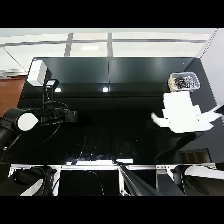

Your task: Fold the box and place the chain.

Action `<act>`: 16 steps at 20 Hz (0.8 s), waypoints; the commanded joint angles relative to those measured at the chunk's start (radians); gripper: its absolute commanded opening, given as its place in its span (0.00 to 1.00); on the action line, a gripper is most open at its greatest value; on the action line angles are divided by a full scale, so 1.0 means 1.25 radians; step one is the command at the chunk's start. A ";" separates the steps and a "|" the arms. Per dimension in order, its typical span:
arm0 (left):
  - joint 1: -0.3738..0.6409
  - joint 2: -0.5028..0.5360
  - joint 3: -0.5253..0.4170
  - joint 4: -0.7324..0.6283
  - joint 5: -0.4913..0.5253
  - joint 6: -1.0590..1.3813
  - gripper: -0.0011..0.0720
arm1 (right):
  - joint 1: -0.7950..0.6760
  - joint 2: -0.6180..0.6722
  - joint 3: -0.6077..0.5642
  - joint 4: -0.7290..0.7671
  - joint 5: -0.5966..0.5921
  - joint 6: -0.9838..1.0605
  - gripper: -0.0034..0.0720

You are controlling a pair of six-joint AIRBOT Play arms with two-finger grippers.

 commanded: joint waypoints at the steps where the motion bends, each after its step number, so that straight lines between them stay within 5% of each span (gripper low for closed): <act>1: 0.000 0.001 0.000 0.000 0.001 0.000 0.05 | 0.069 0.169 -0.174 0.142 -0.116 0.040 0.06; 8: 0.000 -0.005 -0.001 0.000 0.023 0.000 0.05 | 0.430 0.565 -0.665 0.442 -0.503 0.137 0.06; 14: 0.000 -0.086 -0.001 -0.142 0.127 0.001 0.08 | 0.751 0.605 -0.796 0.516 -0.695 0.162 0.06; 15: 0.000 -0.112 0.000 -0.184 0.151 0.009 0.39 | 0.791 0.604 -0.796 0.517 -0.716 0.162 0.06; 16: 0.000 -0.140 0.003 -0.224 0.170 0.033 0.92 | 0.824 0.604 -0.796 0.517 -0.733 0.163 0.06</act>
